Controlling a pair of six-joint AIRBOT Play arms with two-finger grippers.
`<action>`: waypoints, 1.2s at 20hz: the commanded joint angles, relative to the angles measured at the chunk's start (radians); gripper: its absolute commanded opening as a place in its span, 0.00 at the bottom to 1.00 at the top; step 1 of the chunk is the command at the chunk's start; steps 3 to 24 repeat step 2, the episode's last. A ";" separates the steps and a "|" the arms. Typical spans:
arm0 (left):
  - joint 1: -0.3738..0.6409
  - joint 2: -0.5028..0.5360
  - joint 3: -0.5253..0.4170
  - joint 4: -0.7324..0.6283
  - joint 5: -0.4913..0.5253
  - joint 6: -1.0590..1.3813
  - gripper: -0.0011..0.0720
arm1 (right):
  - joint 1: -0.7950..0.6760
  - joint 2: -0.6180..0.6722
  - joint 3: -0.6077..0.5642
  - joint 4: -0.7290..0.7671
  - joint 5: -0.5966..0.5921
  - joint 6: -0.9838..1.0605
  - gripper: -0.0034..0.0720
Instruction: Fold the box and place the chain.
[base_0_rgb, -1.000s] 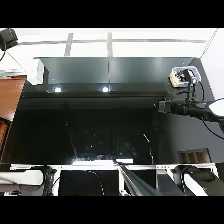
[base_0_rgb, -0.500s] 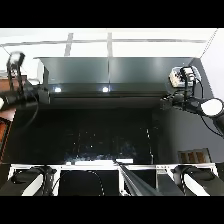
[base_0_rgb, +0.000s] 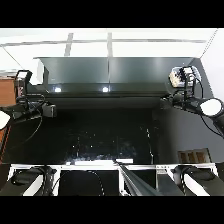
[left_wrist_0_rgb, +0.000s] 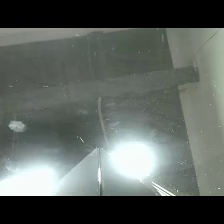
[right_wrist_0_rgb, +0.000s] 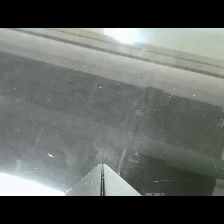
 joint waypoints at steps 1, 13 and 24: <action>-0.001 0.004 -0.006 -0.001 -0.001 0.000 0.05 | 0.001 0.000 0.000 -0.001 -0.001 0.001 0.07; -0.001 0.004 -0.006 -0.001 -0.001 0.000 0.05 | 0.001 0.000 0.000 -0.001 -0.001 0.001 0.07; -0.001 0.004 -0.006 -0.001 -0.001 0.000 0.05 | 0.001 0.000 0.000 -0.001 -0.001 0.001 0.07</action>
